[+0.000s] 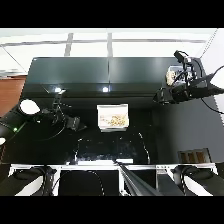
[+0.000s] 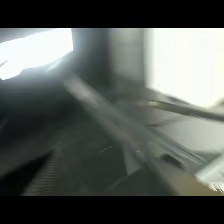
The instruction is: Fold the box and place the chain.
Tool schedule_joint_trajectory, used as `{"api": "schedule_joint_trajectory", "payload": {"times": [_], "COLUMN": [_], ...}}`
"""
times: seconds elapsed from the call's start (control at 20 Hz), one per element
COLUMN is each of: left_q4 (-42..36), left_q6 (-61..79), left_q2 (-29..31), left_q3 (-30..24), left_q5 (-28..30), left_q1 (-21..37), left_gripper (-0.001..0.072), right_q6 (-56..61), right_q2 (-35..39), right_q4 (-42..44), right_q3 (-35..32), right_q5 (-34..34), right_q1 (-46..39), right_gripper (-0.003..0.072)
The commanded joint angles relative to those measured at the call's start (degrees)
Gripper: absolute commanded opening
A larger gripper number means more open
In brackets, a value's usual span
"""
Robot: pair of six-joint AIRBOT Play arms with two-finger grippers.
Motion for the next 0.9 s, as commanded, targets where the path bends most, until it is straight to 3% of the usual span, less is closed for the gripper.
{"api": "schedule_joint_trajectory", "payload": {"times": [0.0,0.15,0.3,0.35,0.5,0.85], "left_q4": [-17.0,-16.9,-17.1,-17.1,-17.1,-21.1], "left_q6": [47.8,65.9,74.5,74.3,75.3,76.1], "left_q2": [-3.4,-4.6,-6.1,-7.7,-12.4,-14.9], "left_q3": [-3.1,-2.6,-2.5,-1.8,0.8,1.4], "left_q5": [3.6,5.6,17.8,18.4,12.5,12.7], "left_q1": [0.8,-5.0,-8.9,-8.4,-6.1,-8.0], "left_gripper": [0.0719,0.0719,0.0719,0.0719,0.0719,0.0719], "right_q6": [0.0,0.1,0.8,1.3,1.7,1.7], "right_q2": [0.0,0.0,0.0,0.0,0.0,0.0], "right_q4": [-0.2,-0.2,-0.2,-0.2,-0.2,-0.2], "right_q3": [0.0,0.0,0.0,0.0,0.0,0.0], "right_q5": [-0.2,0.0,0.3,0.4,0.7,0.6], "right_q1": [0.0,0.0,0.0,0.0,0.0,0.0], "right_gripper": [0.0352,0.0353,0.0353,0.0353,0.0353,0.0353]}}
